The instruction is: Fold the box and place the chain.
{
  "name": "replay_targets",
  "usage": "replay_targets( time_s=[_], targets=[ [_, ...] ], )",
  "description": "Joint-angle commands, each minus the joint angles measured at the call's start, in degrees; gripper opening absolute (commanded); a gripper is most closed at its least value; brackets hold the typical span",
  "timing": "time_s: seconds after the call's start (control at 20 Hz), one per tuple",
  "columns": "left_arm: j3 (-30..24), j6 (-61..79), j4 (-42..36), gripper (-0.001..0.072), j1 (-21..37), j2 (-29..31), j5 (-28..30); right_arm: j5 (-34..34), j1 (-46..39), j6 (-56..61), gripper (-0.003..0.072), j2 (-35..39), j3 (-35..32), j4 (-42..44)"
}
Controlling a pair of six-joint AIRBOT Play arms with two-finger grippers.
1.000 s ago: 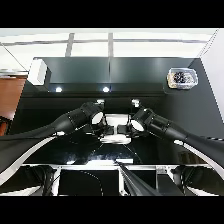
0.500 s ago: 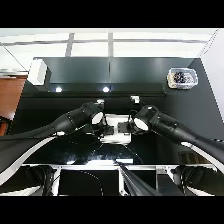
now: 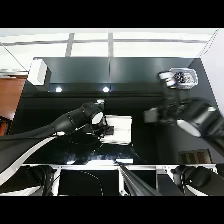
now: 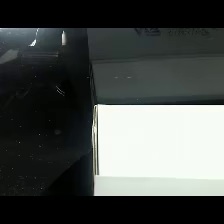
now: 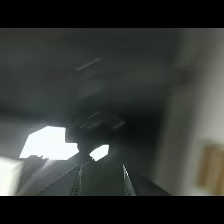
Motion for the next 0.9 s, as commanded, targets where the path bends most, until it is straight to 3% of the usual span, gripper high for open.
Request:
replay_targets(
  time_s=[0.0, 0.25, 0.35, 0.6, 0.7, 0.85],
  targets=[
    [0.31, -1.64, 0.48, 0.0027, -0.02, 0.02, -0.68, 1.88, -9.31, -0.79, 0.0329, 3.06, -0.42, -14.93],
    [1.92, -2.60, 1.18, 0.0027, 0.04, 0.07, -0.83, -10.97, -28.96, -0.83, 0.0331, 1.29, -2.86, -12.50],
    [1.90, -2.62, 1.55, 0.0027, 0.04, 0.04, -0.83, -14.10, -34.75, -2.38, 0.0544, -1.73, -2.86, -10.80],
    [1.90, -2.69, 1.57, 0.0028, 0.07, -0.17, -1.25, -24.79, -39.45, -9.05, 0.0543, -12.26, -2.38, -4.02],
    [1.90, -2.67, 1.55, 0.0027, 0.07, -0.17, -1.46, -27.17, -39.56, -9.09, 0.0542, -18.73, 2.21, -2.67],
    [1.90, -2.67, 1.53, 0.0028, 0.07, -0.22, -1.27, -26.51, -40.57, -12.09, 0.0541, -30.23, 15.67, 2.71]
  ],
)
